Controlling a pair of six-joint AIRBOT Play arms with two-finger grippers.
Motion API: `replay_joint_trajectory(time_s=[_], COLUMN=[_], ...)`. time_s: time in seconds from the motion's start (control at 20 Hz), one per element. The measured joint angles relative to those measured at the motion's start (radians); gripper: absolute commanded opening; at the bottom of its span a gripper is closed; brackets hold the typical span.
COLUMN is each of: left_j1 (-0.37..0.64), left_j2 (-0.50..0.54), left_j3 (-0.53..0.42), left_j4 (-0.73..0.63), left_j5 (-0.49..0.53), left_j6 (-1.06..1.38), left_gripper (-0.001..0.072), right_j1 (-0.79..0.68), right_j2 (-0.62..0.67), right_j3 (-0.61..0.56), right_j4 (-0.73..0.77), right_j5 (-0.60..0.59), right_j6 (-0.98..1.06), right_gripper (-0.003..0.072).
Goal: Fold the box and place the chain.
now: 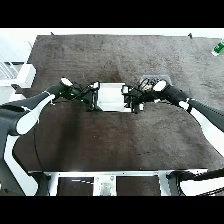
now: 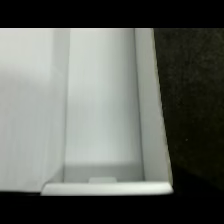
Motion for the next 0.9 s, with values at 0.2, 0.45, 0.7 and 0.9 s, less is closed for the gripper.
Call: replay_joint_trajectory(time_s=[0.2,0.45,0.7,0.9], left_j1=[0.000,0.000,0.000,0.000], left_j2=[0.000,0.000,0.000,0.000], left_j3=[0.000,0.000,0.000,0.000], left_j4=[0.002,0.003,0.001,0.000], left_j5=[0.000,-0.002,-0.002,0.000], left_j6=[0.003,0.003,0.002,0.001], left_gripper=[0.0482,0.0482,0.0482,0.0482], right_j1=[0.019,0.040,0.045,0.045], right_j2=[-0.014,-0.040,-0.048,-0.050], right_j3=[0.000,0.002,0.002,0.002], right_j4=[0.020,0.060,0.084,0.091], right_j5=[-0.018,-0.049,-0.061,-0.063], right_j6=[-0.006,-0.008,-0.032,-0.054], right_gripper=[0.0283,0.0299,0.0440,0.0601])
